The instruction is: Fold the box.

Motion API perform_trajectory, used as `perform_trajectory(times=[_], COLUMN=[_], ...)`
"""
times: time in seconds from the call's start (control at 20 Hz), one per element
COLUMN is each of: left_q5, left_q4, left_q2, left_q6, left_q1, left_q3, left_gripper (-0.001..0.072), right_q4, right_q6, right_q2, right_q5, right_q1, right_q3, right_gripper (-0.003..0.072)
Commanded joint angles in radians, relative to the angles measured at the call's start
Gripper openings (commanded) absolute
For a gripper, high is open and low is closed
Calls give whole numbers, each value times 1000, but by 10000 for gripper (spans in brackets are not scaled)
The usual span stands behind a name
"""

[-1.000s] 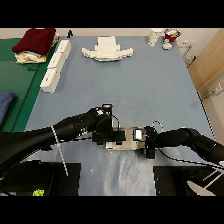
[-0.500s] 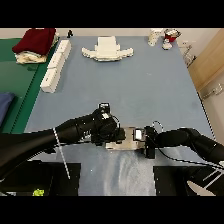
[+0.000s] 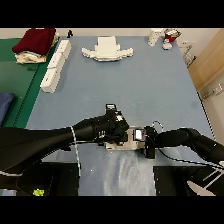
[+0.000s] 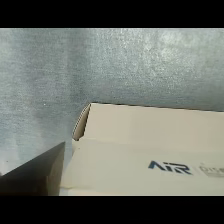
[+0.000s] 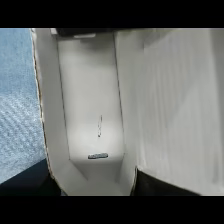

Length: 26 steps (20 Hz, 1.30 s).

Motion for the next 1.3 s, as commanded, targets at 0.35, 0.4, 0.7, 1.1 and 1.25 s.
perform_trajectory(times=[0.35,0.4,0.7,1.1,1.25], left_q5=[16,16,16,15,12], left_q4=[6,6,6,3,10], left_q2=[-24,-24,-24,-24,-24], left_q6=[55,55,56,54,54], left_q1=[-5,-5,-5,-5,-5], left_q3=[10,10,10,10,10], left_gripper=[14,14,15,618,515], right_q4=[0,0,0,0,0], right_q6=[0,0,0,0,0], right_q2=[0,0,0,0,0], right_q5=[0,0,0,0,0], right_q1=[0,0,0,0,0], right_q3=[1,1,1,1,1], right_gripper=[508,509,509,509,509])
